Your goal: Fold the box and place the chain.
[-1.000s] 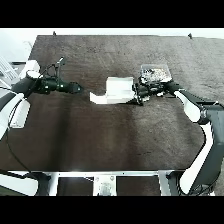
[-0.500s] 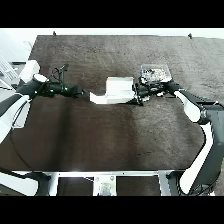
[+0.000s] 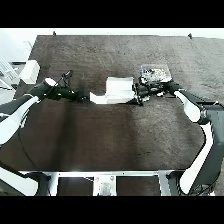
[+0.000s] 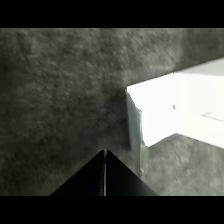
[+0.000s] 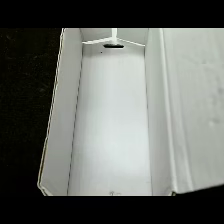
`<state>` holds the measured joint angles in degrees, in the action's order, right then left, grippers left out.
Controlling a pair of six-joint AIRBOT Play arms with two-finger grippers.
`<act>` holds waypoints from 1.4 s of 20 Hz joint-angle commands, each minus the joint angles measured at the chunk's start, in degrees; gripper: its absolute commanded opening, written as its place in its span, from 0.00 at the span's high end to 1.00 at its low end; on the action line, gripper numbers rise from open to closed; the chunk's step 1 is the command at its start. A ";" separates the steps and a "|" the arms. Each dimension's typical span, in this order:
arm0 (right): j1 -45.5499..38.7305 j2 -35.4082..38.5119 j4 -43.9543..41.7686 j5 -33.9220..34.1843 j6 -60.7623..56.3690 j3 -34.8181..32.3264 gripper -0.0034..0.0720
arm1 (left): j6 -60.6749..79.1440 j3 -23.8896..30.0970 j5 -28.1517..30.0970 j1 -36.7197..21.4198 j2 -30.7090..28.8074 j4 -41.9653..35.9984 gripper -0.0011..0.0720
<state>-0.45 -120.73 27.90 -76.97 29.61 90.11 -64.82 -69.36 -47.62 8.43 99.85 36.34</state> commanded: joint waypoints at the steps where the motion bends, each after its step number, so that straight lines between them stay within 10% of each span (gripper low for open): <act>1: 0.02 -0.02 -0.02 -0.02 0.00 0.02 0.18 | -1.14 -0.11 1.14 2.34 1.64 -1.99 0.96; 15: 0.02 -0.02 -0.02 -0.02 0.00 0.02 0.18 | 4.66 -5.75 -3.02 5.42 1.75 -8.98 0.95; 17: 0.02 -0.02 -0.02 -0.02 0.00 0.00 0.18 | 4.87 -5.77 -3.61 5.42 1.75 -9.55 0.62; 23: 0.02 -0.02 -0.02 -0.02 0.00 0.00 0.18 | 5.31 -5.79 -2.29 7.06 1.73 -10.23 0.62; 25: 0.02 -0.02 -0.02 -0.02 0.00 0.00 0.18 | 5.33 -5.79 -1.79 7.37 1.75 -10.80 0.39; 28: 0.02 -0.02 -0.02 -0.02 0.00 0.00 0.18 | 5.31 -5.79 -1.84 7.39 1.73 -11.56 0.38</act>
